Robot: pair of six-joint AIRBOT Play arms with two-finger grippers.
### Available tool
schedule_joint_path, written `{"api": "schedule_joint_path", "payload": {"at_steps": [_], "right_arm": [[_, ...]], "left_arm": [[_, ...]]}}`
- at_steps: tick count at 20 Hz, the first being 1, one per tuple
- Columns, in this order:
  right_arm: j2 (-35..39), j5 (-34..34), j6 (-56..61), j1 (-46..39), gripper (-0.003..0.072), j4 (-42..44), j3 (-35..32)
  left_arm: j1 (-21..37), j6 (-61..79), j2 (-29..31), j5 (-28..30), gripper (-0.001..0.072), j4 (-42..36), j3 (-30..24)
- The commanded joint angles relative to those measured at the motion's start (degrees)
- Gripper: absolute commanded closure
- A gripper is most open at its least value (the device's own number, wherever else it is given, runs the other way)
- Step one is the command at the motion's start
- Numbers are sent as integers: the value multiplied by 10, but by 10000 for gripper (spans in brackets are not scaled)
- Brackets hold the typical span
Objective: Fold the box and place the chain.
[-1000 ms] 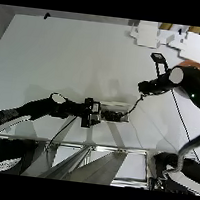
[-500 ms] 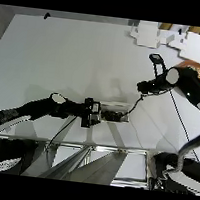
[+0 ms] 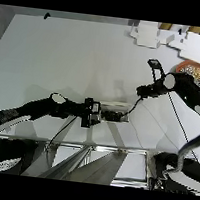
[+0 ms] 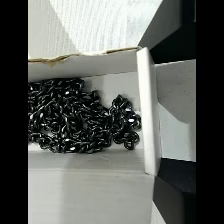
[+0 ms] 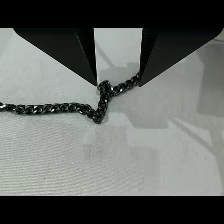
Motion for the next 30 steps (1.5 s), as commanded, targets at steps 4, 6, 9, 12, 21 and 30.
{"api": "schedule_joint_path", "payload": {"at_steps": [4,6,9,12,21,30], "right_arm": [[-3,-25,7,0,390,1,-26],[-3,-25,7,0,390,0,-38],[-3,-31,8,0,391,0,-42],[-7,-48,21,0,393,0,-42],[-37,-14,22,0,668,5,-42],[101,45,20,0,668,7,-42]], "left_arm": [[0,0,0,0,434,0,0],[0,0,0,0,434,0,0],[0,0,0,0,434,0,0],[0,0,0,0,434,0,0],[0,0,0,0,434,0,0],[0,0,0,0,434,0,0]]}}
